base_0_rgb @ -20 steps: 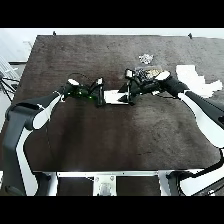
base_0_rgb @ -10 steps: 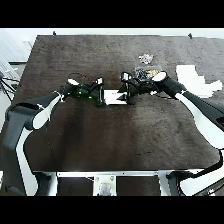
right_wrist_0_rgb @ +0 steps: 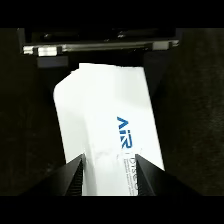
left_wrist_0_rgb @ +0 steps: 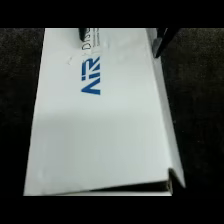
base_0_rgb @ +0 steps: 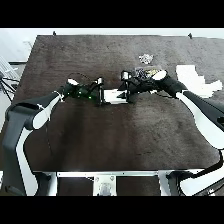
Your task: Fold the box and place the chain.
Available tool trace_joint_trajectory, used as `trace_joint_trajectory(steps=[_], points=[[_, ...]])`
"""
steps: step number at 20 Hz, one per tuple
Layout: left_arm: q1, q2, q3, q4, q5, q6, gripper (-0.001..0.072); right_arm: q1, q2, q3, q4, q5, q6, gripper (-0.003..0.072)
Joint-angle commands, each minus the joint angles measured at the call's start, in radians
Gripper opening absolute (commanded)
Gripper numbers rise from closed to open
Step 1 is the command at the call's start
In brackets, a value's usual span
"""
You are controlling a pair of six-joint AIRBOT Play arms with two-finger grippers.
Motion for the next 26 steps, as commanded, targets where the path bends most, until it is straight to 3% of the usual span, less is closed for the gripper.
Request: trace_joint_trajectory(steps=[1,3,7,10,26], points=[[-0.001,0.001,0.000,0.002,-0.004,0.002,0.0415,0.000,0.000,0.027,0.023,-0.003,-0.002,0.0360],[-0.001,0.001,0.000,0.002,-0.005,0.002,0.0415,0.000,0.000,0.030,0.023,0.000,-0.002,0.0266],[-0.001,0.001,0.000,0.002,-0.004,0.002,0.0414,0.000,0.000,0.031,0.039,0.000,-0.002,0.0264],[-0.001,0.001,0.000,0.002,-0.005,0.002,0.0414,0.000,0.000,0.036,0.050,0.013,-0.002,0.0138],[-0.001,0.001,0.000,0.002,-0.004,0.002,0.0415,-0.029,0.014,0.036,0.031,0.080,0.003,0.0104]])
